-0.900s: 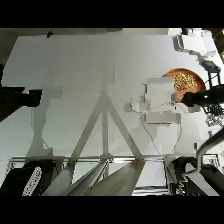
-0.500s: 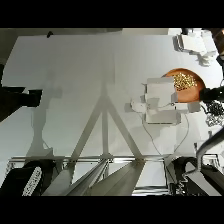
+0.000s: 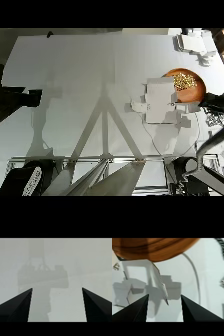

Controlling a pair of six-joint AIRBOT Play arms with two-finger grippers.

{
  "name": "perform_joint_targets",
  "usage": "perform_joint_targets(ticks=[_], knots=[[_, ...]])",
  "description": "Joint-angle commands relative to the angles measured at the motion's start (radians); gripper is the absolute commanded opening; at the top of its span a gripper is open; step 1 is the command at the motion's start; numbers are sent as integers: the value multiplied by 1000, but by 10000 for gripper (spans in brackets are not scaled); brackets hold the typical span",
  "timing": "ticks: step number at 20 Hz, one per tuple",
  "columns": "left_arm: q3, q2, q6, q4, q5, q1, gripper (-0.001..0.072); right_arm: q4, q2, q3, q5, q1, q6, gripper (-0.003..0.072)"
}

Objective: Fold the box and place the chain.

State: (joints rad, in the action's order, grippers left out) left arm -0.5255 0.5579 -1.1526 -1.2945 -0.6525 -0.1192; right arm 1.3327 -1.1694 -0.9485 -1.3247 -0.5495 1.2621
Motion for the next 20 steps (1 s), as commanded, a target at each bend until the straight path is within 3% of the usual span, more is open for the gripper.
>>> perform_joint_targets(ticks=[1,5,7,8,11,16,20], knots=[[0,0,0,0,0,0,695,-116,-82,-1,-18,-27,-93,465],[0,0,0,0,0,0,695,-137,-140,-1,14,-25,-137,391],[0,0,0,0,0,0,695,-136,-150,-1,26,-25,-145,194],[0,0,0,0,0,0,695,-134,-153,-1,25,-25,-146,25],[0,0,0,0,0,0,695,-169,-153,-1,-1,-25,-204,9],[0,0,0,0,0,0,695,-363,-129,1,-130,-23,-422,7],[0,0,0,0,0,0,695,-428,-18,90,-29,44,-550,5]])
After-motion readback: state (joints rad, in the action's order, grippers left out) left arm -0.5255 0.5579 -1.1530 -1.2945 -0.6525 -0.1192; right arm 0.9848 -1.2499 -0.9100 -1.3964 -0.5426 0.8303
